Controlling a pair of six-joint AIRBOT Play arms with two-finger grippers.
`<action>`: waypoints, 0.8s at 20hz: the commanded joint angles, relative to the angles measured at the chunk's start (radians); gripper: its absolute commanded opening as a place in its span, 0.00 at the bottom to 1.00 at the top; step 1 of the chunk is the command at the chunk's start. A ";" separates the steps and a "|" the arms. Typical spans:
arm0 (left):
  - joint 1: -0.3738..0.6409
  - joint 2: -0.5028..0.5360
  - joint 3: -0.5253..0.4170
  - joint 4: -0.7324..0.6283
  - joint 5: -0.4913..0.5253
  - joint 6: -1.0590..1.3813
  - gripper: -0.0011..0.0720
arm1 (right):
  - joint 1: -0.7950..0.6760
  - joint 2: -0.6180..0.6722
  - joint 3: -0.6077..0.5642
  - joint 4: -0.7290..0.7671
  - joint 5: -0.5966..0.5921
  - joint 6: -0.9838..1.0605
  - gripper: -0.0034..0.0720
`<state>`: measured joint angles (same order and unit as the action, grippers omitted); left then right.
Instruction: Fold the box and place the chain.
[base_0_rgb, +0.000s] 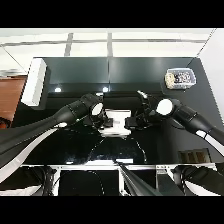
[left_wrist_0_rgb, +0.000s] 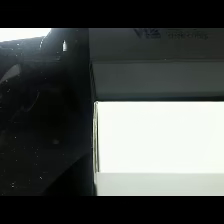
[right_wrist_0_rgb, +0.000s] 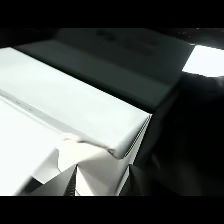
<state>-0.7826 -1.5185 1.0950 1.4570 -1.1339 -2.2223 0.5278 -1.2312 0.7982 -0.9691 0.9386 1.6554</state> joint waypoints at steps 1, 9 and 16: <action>0.000 0.000 0.001 0.000 0.001 0.000 0.05 | 0.114 -0.006 0.060 -0.243 -0.005 0.300 0.52; 0.000 0.000 0.001 0.000 0.000 0.000 0.05 | 0.198 -0.113 0.173 -0.425 0.085 0.511 0.48; 0.000 0.000 0.001 0.000 0.003 0.000 0.05 | 0.233 -0.149 0.184 -0.484 0.101 0.618 0.37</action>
